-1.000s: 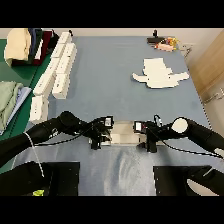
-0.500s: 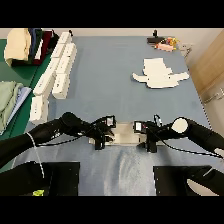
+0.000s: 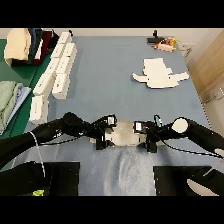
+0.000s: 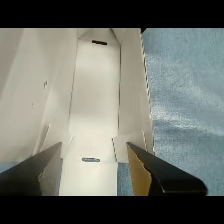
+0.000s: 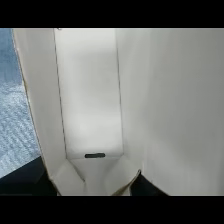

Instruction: Fold the box.

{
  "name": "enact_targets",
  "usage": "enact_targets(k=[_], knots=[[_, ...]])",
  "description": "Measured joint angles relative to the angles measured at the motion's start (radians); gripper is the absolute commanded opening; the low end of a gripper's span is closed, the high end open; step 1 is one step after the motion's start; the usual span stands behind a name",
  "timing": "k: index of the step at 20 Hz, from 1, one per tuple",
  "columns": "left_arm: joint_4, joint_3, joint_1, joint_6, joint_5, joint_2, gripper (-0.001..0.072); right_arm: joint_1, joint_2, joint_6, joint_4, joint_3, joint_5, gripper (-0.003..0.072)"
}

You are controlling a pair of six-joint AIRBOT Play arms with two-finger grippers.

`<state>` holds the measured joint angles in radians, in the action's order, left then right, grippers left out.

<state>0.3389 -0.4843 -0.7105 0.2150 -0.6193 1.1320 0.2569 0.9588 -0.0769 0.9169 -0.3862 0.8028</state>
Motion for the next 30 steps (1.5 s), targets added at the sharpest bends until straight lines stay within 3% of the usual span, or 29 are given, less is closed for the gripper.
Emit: enact_targets(k=[2, 3, 8, 13, 20, 25, 30], knots=[[-0.002, 0.000, 0.000, -0.010, 0.001, 0.000, 0.0162, 0.000, 0.000, 0.000, 0.000, 0.000, 0.000, 0.0505], [0.001, 0.000, 0.000, -0.012, -0.002, 0.000, 0.0062, 0.000, 0.000, 0.000, 0.000, 0.000, 0.000, 0.0505], [0.101, 0.000, 0.000, -0.151, 0.000, -0.019, 0.0016, 0.000, 0.000, 0.000, 0.000, 0.000, 0.000, 0.0506], [0.335, 0.000, 0.037, -0.547, -0.018, -0.166, 0.0016, 0.000, 0.000, 0.000, 0.000, 0.000, 0.000, 0.0505], [0.600, 0.001, 0.302, -1.381, -0.203, -0.419, 0.0016, 0.000, 0.000, 0.000, 0.000, 0.000, 0.000, 0.0505], [0.633, 0.035, 0.433, -1.629, -0.322, -0.406, 0.0016, 0.000, 0.000, 0.000, 0.000, 0.000, 0.000, 0.0505], [0.560, 0.079, 0.348, -1.688, -0.278, -0.295, 0.0016, 0.000, 0.000, 0.000, 0.000, 0.000, 0.000, 0.0505]])
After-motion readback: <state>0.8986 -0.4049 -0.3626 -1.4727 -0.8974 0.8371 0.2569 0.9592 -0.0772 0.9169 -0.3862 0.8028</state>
